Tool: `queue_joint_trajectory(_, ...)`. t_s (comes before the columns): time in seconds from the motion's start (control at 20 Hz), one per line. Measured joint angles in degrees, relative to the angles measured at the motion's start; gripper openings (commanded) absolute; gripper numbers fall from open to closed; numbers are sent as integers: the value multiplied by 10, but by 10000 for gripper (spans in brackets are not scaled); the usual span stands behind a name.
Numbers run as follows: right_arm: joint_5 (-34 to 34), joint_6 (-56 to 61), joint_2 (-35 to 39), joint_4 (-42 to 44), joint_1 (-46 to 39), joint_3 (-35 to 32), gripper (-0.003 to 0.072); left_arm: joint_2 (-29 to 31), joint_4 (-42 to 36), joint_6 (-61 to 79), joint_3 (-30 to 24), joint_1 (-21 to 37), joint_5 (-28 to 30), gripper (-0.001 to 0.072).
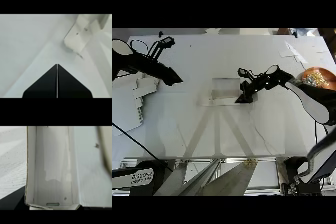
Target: Fold the box and place the chain.
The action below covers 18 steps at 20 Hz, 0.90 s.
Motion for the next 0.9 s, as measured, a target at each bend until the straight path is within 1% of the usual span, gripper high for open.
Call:
queue_joint_trajectory(0.2,0,0,0,0,0,0,176,-6,55,-124,-1,-10,18,4)
queue_joint_trajectory(0.3,0,0,0,0,0,0,176,-18,80,-161,-1,-31,29,4)
queue_joint_trajectory(0.45,0,0,0,0,0,0,176,-51,102,-194,-1,-70,39,3)
queue_joint_trajectory(0.65,0,0,0,0,0,0,176,-103,112,-223,-1,-112,50,2)
queue_joint_trajectory(0.9,0,0,0,0,0,0,176,-146,105,-246,-1,-139,59,1)
